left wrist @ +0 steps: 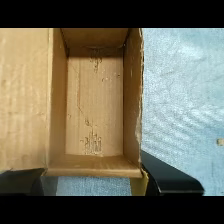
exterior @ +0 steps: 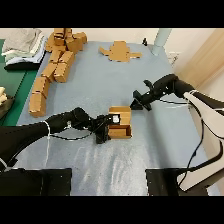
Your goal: Fold the box.
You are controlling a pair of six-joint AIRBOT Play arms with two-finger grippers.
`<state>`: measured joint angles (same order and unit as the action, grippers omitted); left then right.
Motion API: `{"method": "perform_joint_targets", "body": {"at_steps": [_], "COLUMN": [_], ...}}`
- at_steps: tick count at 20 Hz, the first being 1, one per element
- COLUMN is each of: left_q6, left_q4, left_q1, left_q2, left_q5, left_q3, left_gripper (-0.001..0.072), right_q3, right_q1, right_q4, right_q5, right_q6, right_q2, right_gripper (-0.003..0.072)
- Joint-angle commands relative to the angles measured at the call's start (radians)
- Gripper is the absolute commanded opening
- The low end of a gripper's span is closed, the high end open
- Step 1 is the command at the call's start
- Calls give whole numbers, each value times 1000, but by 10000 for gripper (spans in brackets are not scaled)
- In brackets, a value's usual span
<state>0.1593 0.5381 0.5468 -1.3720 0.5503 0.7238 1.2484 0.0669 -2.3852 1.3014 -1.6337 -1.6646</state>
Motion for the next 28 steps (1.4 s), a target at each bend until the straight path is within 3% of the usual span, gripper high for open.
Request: {"method": "perform_joint_targets", "body": {"at_steps": [1,6,11,21,28], "left_q6": [0,0,0,0,0], "left_q4": [0,0,0,0,0], "left_q1": [0,0,0,0,0], "left_q2": [0,0,0,0,0], "left_q5": [0,-1,0,-1,0], "left_q3": [0,0,0,0,0], "left_gripper": [514,514,514,514,514], "right_q3": [119,135,83,-204,-496], "right_q1": [10,111,244,303,443], "right_q4": [-82,-72,-12,116,254], "right_q5": [116,227,187,-43,-386], "right_q6": [-123,-325,-432,-533,-575], "right_q2": [-99,-94,-15,311,607], "right_gripper": [5,5,4,5,5]}}
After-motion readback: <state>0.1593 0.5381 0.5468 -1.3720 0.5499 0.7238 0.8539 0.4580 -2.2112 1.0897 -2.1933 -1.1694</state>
